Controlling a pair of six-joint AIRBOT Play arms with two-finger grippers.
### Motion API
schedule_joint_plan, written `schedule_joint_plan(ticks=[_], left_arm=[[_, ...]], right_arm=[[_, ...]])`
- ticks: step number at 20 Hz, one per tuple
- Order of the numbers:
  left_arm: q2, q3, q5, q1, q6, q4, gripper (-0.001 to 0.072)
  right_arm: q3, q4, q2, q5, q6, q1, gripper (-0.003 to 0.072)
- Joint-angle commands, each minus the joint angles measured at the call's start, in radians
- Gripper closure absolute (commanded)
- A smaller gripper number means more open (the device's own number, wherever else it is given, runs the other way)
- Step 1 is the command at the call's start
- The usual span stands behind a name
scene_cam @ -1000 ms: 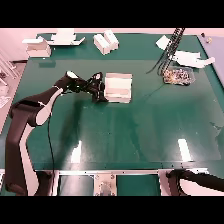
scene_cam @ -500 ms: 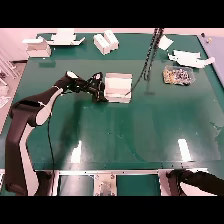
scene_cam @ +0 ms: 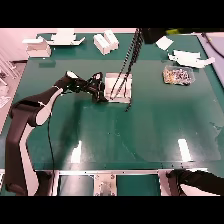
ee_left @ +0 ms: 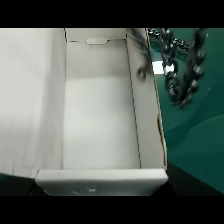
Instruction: Fold the box and place the chain.
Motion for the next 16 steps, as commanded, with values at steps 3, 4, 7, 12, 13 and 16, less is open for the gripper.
schedule_joint_plan(ticks=[3, 4, 7, 12, 13, 16], left_arm=[[0.0, 0.0, -0.002, 0.0, 0.0, 0.0, 0.0305], [0.0, 0.0, -0.002, 0.0, 0.0, 0.0, 0.0305], [0.0, 0.0, -0.002, 0.0, 0.0, 0.0, 0.0305], [0.0, 0.0, -0.002, 0.0, 0.0, 0.0, 0.0305], [0.0, 0.0, -0.002, 0.0, 0.0, 0.0, 0.0305], [0.0, 0.0, -0.002, 0.0, 0.0, 0.0, 0.0305]], right_arm=[[-0.104, 0.051, -0.05, -0.042, 0.0, 0.003, 0.0682], [-0.119, 0.055, -0.063, -0.053, 0.0, 0.003, 0.0682], [-0.15, 0.066, -0.102, -0.062, 0.0, 0.004, 0.0682], [-0.204, 0.084, -0.155, -0.062, 0.0, 0.003, 0.0682], [-0.216, 0.085, -0.167, -0.062, 0.001, 0.003, 0.0682], [-0.264, 0.083, -0.193, -0.065, 0.0, 0.001, 0.0681]])
